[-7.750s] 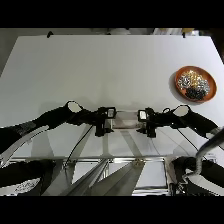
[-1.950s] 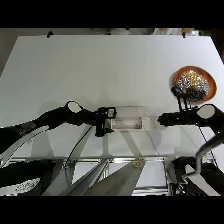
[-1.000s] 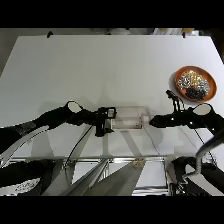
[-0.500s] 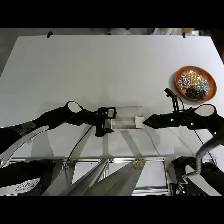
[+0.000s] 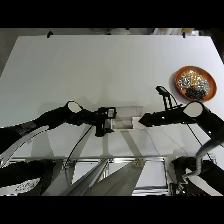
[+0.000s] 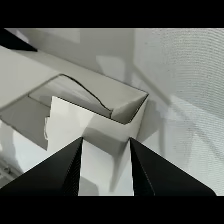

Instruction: Fold the box and place the chain.

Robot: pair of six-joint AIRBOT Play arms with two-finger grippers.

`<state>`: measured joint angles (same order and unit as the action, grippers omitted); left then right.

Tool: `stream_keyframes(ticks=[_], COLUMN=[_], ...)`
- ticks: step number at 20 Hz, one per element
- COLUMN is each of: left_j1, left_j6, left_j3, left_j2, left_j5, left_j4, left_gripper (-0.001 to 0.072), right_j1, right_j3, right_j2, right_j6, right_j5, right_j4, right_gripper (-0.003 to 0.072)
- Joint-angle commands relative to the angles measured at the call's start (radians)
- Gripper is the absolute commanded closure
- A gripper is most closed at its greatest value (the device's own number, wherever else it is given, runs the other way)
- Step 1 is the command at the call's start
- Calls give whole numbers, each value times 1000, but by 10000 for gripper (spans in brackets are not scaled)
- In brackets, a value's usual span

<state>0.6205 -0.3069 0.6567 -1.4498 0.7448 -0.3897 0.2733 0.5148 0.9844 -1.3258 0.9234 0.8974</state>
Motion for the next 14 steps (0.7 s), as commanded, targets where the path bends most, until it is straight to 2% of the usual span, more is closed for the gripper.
stream_keyframes(ticks=[1, 6, 10, 12, 14], left_j1=[0, 0, 0, 0, 0], left_j6=[0, 0, 0, 0, 0], left_j3=[0, 0, 0, 0, 0], left_j2=[0, 0, 0, 0, 0], left_j5=[0, 0, 0, 0, 0], left_j4=[0, 0, 0, 0, 0], left_gripper=[438, 438, 438, 438, 438], right_j1=[113, 219, 269, 289, 309], right_j3=[76, 136, 149, 154, 168], right_j2=[43, 143, 169, 183, 213], right_j6=[-224, -415, -531, -574, -620], right_j5=[-26, -27, -20, -25, -22], right_j4=[162, 270, 382, 419, 443], right_gripper=[349, 349, 346, 308, 301])
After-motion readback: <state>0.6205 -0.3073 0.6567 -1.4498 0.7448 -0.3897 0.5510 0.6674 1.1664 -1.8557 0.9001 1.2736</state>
